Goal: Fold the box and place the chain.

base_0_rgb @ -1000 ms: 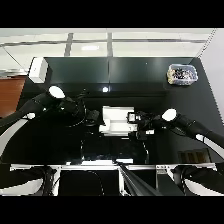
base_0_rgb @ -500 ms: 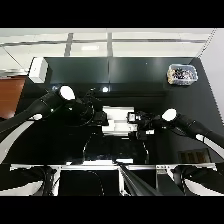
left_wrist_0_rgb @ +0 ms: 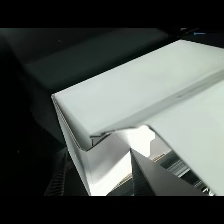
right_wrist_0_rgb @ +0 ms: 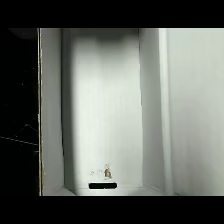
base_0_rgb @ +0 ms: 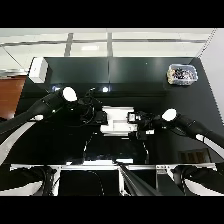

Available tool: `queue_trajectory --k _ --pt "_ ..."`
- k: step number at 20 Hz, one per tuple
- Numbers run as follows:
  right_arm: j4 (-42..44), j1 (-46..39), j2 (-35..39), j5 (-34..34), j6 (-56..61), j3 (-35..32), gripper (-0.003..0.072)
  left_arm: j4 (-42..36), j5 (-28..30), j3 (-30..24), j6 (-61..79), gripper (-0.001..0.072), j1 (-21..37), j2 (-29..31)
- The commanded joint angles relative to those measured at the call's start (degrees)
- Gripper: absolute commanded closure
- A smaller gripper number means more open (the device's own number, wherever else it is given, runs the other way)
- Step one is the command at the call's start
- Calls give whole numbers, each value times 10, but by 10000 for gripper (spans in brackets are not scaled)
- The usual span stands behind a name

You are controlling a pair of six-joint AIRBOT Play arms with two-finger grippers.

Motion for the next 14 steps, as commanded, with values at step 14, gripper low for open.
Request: queue_trajectory --k 14 --pt "0 0 0 0 0 0 670 87 39 26 -110 362 -62 0"
